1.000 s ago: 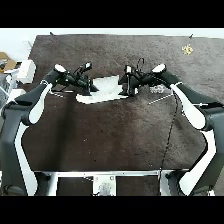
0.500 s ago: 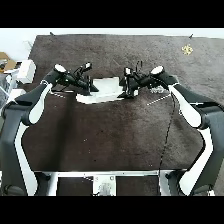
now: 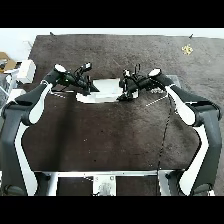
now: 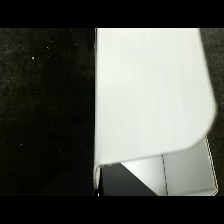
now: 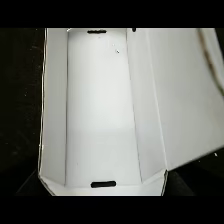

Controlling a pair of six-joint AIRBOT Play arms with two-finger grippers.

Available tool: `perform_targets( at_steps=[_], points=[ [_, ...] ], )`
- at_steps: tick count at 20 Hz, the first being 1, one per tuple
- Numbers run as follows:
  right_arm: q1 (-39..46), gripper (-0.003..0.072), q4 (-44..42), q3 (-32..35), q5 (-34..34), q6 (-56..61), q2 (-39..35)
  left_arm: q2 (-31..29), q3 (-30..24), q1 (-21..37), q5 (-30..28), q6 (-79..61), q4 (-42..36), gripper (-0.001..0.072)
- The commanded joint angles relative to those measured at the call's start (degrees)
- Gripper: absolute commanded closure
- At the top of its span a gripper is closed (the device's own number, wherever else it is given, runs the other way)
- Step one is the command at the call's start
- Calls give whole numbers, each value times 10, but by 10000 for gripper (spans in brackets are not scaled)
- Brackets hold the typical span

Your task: Fold the box and place the chain.

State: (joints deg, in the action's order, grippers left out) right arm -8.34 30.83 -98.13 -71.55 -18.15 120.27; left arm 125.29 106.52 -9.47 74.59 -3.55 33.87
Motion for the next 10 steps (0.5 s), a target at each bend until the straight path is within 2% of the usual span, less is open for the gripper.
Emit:
perform_targets(
  at_steps=[1,10],
  points=[
    [-3,7,-10,-22,-11,5,19,0,0,0,-1,1,0,696],
    [-13,7,5,-22,-7,6,30,0,0,0,-1,1,0,697]
  ],
)
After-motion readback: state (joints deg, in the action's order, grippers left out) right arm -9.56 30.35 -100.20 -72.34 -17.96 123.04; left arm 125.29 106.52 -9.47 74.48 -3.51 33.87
